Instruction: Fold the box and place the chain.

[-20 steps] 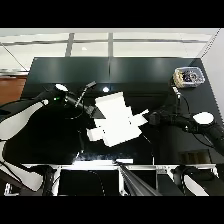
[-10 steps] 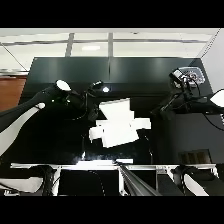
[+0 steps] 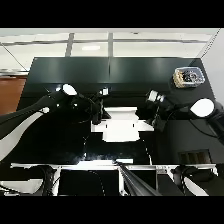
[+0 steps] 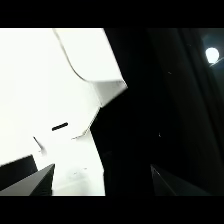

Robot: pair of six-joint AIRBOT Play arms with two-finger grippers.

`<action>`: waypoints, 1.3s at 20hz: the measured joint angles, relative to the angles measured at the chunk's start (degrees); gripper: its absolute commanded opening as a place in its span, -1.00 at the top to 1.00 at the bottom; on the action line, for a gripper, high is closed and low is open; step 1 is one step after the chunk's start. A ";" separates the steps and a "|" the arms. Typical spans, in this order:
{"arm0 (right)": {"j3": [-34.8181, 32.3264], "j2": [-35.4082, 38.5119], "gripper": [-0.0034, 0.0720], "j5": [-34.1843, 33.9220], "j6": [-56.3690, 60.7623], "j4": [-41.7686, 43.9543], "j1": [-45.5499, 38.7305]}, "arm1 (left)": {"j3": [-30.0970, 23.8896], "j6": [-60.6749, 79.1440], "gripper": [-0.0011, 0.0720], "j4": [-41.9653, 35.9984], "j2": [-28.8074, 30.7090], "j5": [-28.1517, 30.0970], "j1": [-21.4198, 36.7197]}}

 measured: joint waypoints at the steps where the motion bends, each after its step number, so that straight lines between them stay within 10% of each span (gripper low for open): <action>1: -0.76 -0.13 -0.98 -0.81 -1.53 -0.70 0.96 | -0.02 1.14 0.92 0.59 -0.22 0.98 -0.76; 26: -10.38 -5.92 -0.98 -1.18 -8.20 -0.87 5.90 | 0.00 3.87 0.91 3.52 -0.68 6.78 -3.15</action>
